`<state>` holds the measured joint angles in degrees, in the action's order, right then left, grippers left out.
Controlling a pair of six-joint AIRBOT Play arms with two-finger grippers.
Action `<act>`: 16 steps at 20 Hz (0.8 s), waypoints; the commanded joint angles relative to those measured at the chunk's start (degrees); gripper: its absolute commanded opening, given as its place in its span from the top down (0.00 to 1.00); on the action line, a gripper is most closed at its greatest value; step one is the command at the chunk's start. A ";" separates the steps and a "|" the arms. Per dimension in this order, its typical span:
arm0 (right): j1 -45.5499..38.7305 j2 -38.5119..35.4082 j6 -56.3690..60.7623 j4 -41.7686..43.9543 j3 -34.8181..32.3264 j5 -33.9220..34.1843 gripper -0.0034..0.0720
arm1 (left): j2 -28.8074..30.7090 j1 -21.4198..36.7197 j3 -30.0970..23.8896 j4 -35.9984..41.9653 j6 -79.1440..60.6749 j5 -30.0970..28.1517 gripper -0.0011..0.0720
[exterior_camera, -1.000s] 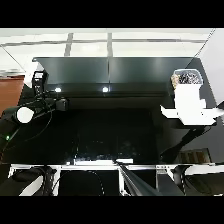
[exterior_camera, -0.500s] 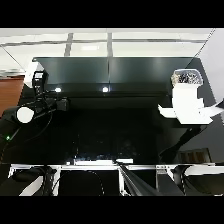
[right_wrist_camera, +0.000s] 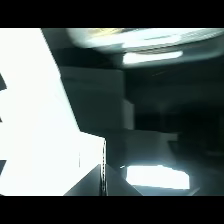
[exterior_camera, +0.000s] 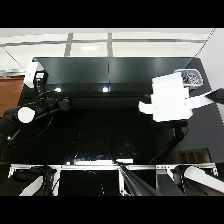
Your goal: Fold the box and place the chain.
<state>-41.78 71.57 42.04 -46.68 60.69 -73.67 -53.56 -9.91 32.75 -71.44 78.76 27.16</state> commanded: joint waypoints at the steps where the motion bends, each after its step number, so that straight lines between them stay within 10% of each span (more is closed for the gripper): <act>1: 4.35 -11.76 0.92 5.81 -13.57 -0.04 0.94 | -0.81 -0.39 0.02 0.98 -0.33 0.17 0.02; 6: 18.08 -30.27 -0.02 20.90 -41.16 14.23 0.94 | -2.60 -4.72 0.04 2.38 -0.35 1.64 0.02; 10: 33.57 -32.96 1.88 25.73 -50.49 26.16 0.94 | -5.16 -4.94 2.73 9.75 -0.55 6.40 0.03; 16: 44.85 -32.96 4.09 25.24 -50.84 34.38 0.94 | -24.15 3.15 14.45 48.11 -31.91 41.53 0.03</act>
<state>-1.56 39.11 45.15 -22.28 10.98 -43.92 -69.49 -9.82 42.81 -43.35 62.43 49.50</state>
